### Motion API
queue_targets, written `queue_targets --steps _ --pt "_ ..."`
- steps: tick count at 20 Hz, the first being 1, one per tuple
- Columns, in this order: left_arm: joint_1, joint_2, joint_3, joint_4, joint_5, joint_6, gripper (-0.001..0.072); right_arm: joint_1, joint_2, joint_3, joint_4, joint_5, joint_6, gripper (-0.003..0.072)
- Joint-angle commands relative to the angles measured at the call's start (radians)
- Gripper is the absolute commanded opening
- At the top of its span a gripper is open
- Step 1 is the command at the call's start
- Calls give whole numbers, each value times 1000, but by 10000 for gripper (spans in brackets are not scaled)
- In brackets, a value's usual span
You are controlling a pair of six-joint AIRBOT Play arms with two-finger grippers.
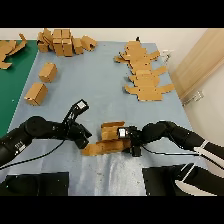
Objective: Fold the box.
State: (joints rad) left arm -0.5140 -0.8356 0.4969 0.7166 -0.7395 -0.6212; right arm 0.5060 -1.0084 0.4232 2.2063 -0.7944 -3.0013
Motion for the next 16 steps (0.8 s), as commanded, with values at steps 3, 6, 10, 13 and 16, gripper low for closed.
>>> queue_targets --steps 3,6,10,13,16 --pt "-108 53 -49 222 -31 83 439 0 0 -1 0 0 0 509" --pt "-172 37 -49 230 74 84 690 0 0 -1 0 0 0 510" --pt "-240 -6 -49 230 139 125 691 0 0 -1 0 0 0 510" --pt "-253 -65 -49 231 137 136 691 0 0 -1 0 0 0 510" --pt "-253 -85 -49 233 134 161 691 0 0 -1 0 0 0 510"
